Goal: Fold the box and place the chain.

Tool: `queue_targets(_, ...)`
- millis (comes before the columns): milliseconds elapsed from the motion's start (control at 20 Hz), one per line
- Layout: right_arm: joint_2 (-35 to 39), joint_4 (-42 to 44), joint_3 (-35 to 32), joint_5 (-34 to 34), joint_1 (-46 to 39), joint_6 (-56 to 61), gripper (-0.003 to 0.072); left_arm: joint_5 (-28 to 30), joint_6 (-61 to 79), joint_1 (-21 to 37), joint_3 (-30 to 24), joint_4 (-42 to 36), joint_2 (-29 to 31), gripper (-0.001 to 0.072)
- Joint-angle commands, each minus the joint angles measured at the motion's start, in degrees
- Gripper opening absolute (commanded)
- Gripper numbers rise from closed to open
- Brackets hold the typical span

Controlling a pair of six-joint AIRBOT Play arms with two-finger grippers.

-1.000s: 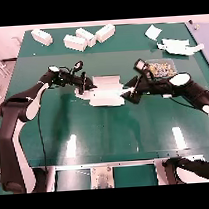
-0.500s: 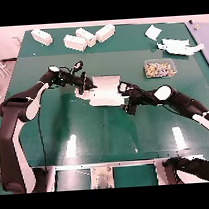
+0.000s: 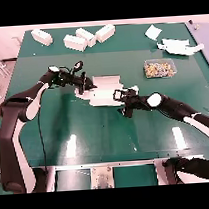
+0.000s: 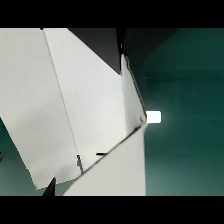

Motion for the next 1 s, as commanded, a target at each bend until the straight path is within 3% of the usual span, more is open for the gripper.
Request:
queue_targets(0,-2.51,0.87,-0.13,-8.09,1.88,-0.31,0.0665,0.07,0.02,0.02,0.0,0.0,0.0,0.002)
queue_targets(450,-1.03,0.87,1.46,-12.11,0.66,-2.67,0.0665,0.04,0.02,0.0,0.0,0.0,0.0,0.002)
queue_targets(850,-0.87,1.38,3.23,-11.32,-1.44,-7.26,0.067,0.02,0.02,0.0,0.0,0.0,0.0,0.002)
queue_targets(950,-0.94,2.71,3.96,-8.48,-2.56,-9.46,0.0671,0.04,0.02,0.0,0.0,0.0,0.0,0.002)
